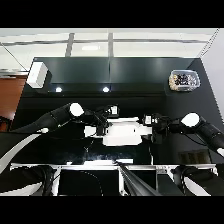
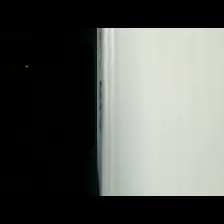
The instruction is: Fold the box and place the chain.
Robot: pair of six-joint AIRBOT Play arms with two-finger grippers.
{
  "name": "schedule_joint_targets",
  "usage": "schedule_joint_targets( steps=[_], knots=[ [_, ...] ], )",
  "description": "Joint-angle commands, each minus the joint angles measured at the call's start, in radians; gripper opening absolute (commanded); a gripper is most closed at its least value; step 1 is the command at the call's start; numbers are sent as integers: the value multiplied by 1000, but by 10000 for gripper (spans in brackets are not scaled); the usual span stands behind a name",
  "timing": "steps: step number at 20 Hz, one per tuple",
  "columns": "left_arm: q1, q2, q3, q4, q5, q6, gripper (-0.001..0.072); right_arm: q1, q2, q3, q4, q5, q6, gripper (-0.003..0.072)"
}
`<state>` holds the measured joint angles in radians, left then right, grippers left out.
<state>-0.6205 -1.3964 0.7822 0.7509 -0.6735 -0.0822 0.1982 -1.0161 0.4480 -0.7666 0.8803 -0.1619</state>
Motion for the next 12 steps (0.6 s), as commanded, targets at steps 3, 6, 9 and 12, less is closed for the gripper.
schedule_joint_targets(
  steps=[3, 6, 9, 12],
  knots=[
    [1, 0, 1, -1, 1, 1, 24, 23, 0, 0, -43, 66, 24, 636],
    [1, 0, 1, -1, 1, 1, 24, 120, 0, 0, -39, 79, 95, 637],
    [1, 0, 1, -1, 1, 1, 24, 175, 0, 0, -38, 85, 214, 637],
    [1, 0, 1, -1, 1, 1, 24, 205, 0, 0, -26, 39, 211, 636]
  ],
)
